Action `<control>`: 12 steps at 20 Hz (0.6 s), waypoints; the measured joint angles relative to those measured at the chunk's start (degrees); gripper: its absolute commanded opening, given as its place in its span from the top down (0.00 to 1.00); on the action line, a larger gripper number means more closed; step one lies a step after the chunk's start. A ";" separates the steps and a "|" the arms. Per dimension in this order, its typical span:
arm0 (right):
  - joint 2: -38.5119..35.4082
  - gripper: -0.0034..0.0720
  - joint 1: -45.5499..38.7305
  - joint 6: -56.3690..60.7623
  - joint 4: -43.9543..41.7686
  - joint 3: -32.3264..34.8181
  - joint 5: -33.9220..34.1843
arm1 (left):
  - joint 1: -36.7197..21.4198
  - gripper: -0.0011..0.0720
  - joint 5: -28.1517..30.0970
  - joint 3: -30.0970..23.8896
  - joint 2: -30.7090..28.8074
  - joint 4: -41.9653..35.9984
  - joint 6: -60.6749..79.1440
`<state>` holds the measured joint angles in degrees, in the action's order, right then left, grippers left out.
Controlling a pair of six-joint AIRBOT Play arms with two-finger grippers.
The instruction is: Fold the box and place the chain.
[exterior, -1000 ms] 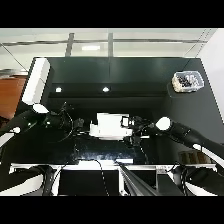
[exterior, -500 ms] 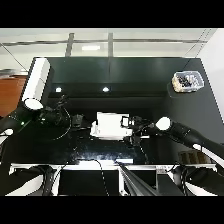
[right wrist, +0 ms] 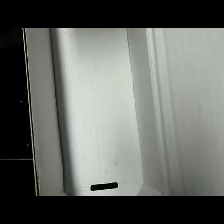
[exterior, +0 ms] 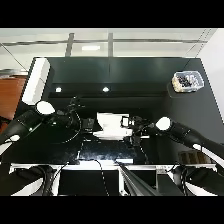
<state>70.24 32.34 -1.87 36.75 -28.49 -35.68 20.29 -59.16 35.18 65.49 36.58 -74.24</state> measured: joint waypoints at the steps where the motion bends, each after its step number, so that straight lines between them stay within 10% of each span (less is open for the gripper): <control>1: 0.00 0.40 0.00 -0.04 0.00 0.00 0.00 | 0.63 0.18 0.57 0.00 -0.50 1.03 -1.14; 12: 0.00 0.40 0.00 0.02 -0.04 0.00 0.02 | 4.20 0.02 2.78 0.55 -1.95 4.96 -6.16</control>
<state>70.24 32.34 -1.85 36.71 -28.49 -35.66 24.49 -56.38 35.73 63.55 41.54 -80.40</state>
